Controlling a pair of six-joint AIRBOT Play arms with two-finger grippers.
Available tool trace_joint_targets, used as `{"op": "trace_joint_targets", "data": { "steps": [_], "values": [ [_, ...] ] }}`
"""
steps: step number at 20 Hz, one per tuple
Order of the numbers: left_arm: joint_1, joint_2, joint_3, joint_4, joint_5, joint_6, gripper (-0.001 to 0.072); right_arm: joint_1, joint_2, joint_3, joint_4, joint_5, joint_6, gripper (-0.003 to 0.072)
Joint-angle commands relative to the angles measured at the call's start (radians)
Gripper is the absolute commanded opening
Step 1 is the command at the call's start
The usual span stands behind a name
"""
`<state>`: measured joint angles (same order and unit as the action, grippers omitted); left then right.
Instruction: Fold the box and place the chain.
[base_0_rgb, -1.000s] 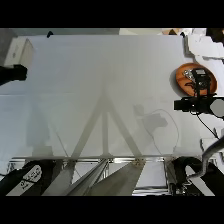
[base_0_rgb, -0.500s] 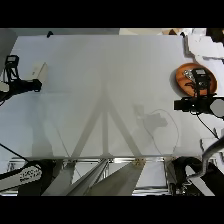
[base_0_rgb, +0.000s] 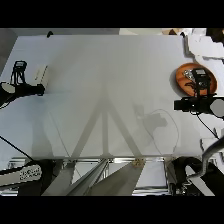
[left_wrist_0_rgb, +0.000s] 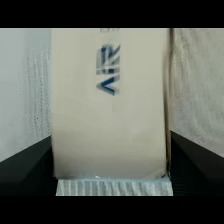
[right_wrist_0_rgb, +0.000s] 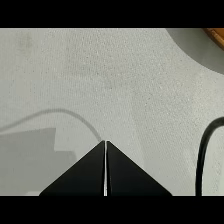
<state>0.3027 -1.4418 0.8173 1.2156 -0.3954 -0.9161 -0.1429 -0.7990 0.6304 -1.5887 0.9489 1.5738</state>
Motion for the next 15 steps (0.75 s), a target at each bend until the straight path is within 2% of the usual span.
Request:
{"op": "trace_joint_targets", "data": {
  "steps": [1, 8, 15],
  "values": [
    [0.001, -0.002, 0.0, 0.02, -0.004, 0.0, 0.0712, 0.0, 0.0, 0.0, 0.0, 0.0, 0.0, 0.0011],
    [0.001, 0.021, 0.0, 0.02, -0.058, 0.001, 0.0712, 0.0, 0.0, 0.0, 0.0, 0.0, 0.0, 0.0011],
    [0.0, 0.172, 0.0, 0.014, -0.08, 0.0, 0.0711, -0.001, 0.0, 0.0, 0.0, 0.0, 0.0, 0.0011]
  ]
}}
